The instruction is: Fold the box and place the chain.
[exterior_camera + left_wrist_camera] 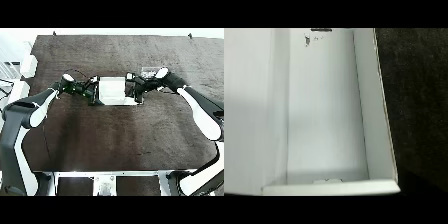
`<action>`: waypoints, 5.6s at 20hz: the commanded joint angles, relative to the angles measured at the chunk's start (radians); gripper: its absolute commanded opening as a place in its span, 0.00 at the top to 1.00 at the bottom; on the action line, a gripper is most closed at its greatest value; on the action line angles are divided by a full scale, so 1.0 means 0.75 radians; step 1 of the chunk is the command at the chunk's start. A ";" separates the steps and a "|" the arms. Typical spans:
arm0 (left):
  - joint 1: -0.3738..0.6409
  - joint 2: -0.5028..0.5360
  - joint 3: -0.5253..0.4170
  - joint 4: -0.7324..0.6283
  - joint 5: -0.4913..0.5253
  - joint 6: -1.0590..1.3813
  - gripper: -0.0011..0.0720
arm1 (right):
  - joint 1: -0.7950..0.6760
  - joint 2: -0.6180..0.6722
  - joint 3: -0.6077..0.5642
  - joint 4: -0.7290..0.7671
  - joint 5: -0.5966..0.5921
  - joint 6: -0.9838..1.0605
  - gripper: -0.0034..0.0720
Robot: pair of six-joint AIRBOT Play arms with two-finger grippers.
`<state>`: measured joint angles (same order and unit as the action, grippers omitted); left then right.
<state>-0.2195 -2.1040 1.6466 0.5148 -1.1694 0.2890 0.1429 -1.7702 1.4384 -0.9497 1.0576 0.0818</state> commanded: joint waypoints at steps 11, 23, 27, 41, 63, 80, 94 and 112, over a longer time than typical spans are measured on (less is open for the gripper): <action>0.002 -0.001 0.000 0.001 0.003 0.000 0.47 | -0.422 0.134 -0.078 0.083 0.093 1.126 0.94; 0.002 -0.001 0.000 0.001 0.003 0.000 0.47 | -0.382 -0.052 -0.246 0.348 0.057 1.219 0.94; 0.002 -0.001 0.000 0.001 0.003 0.000 0.47 | -0.254 -0.080 -0.246 0.445 0.054 1.205 0.94; 0.002 -0.001 0.000 0.001 0.003 0.000 0.47 | -0.137 0.026 -0.203 0.569 0.011 1.171 0.62; 0.002 -0.001 0.000 0.001 0.002 -0.001 0.47 | 0.075 0.025 -0.013 0.038 -0.035 1.554 0.40; 0.002 0.000 0.000 0.001 -0.002 -0.001 0.47 | 0.245 -0.016 0.102 -0.436 -0.073 2.071 0.38; 0.002 0.000 0.000 0.001 -0.002 -0.001 0.47 | 0.256 -0.088 0.175 -0.512 0.001 2.111 0.38; 0.002 -0.001 0.000 0.001 -0.001 -0.001 0.47 | 0.317 -0.100 0.299 -0.705 0.129 2.428 0.48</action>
<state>-0.2188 -2.1040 1.6463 0.5148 -1.1706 0.2886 0.3779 -1.8442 1.6577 -1.4364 1.1503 1.8351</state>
